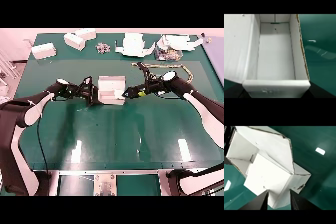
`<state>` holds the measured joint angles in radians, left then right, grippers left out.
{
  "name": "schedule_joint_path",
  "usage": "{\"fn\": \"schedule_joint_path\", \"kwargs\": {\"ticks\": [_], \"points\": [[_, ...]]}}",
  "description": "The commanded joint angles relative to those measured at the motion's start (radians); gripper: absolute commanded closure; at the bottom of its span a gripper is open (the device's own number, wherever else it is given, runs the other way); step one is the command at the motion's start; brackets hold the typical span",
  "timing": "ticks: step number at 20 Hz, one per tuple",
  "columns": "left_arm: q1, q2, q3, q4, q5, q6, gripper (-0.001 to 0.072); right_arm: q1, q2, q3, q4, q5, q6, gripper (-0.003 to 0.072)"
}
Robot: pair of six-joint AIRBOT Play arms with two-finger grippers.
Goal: Fold the box and place the chain.
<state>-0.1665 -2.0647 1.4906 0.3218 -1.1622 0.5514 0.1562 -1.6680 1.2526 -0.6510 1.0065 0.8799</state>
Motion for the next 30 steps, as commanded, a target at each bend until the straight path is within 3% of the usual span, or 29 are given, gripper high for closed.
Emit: {"fn": "schedule_joint_path", "kwargs": {"ticks": [1,10,14,23,30], "points": [[-0.001,0.000,0.000,-0.001,0.000,-0.001,0.0240,0.016,-0.001,0.003,0.004,-0.020,0.003,0.0339],[-0.001,0.000,0.000,-0.005,-0.002,-0.001,0.0241,0.035,-0.001,0.003,-0.043,-0.076,0.038,0.0339],[-0.001,0.000,0.000,-0.009,-0.002,-0.001,0.0241,0.056,-0.001,0.008,-0.129,-0.110,0.105,0.0339],[-0.001,0.000,0.000,-0.009,-0.001,-0.001,0.0241,0.166,-0.001,0.136,-0.489,-0.108,0.432,0.0339],[-0.001,0.000,0.000,-0.009,-0.002,-0.001,0.0240,0.240,-0.004,0.146,-0.713,-0.108,0.686,0.0340]]}}
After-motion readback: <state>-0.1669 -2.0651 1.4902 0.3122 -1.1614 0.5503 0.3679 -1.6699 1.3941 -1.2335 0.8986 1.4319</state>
